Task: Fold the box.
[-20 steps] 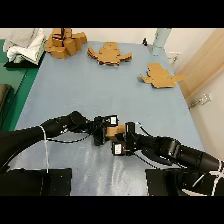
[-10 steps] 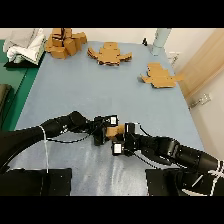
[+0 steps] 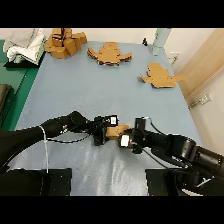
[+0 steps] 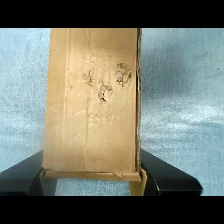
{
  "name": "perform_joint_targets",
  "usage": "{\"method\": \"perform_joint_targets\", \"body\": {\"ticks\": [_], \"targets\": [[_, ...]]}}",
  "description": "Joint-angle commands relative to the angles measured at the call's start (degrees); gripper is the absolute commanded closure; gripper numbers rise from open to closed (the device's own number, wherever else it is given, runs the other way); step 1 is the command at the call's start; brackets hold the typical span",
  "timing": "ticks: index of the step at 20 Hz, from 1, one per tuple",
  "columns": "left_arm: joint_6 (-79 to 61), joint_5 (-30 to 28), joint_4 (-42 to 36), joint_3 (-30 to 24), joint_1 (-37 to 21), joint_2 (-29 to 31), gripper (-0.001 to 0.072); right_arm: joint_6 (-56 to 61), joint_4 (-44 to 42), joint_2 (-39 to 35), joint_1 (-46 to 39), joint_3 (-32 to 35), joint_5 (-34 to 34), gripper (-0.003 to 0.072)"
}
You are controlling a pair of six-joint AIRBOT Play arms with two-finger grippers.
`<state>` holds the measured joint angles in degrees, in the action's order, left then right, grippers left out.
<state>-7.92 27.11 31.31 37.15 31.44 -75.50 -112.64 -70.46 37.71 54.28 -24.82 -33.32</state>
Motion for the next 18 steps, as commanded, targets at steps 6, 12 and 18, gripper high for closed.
{"method": "perform_joint_targets", "body": {"ticks": [6,12,18], "targets": [[0.00,0.00,0.00,-0.02,0.00,0.02,0.0239,59.82,15.30,1.51,-0.04,-0.72,-31.19,0.0682],[-0.02,0.02,0.00,-0.02,0.00,0.02,0.0239,69.90,-4.04,8.48,-12.39,-6.84,-28.98,0.0682],[0.04,-0.83,-0.04,-0.02,0.00,0.02,0.0239,57.13,-10.99,20.76,-30.38,-25.03,-27.93,0.0682]]}}
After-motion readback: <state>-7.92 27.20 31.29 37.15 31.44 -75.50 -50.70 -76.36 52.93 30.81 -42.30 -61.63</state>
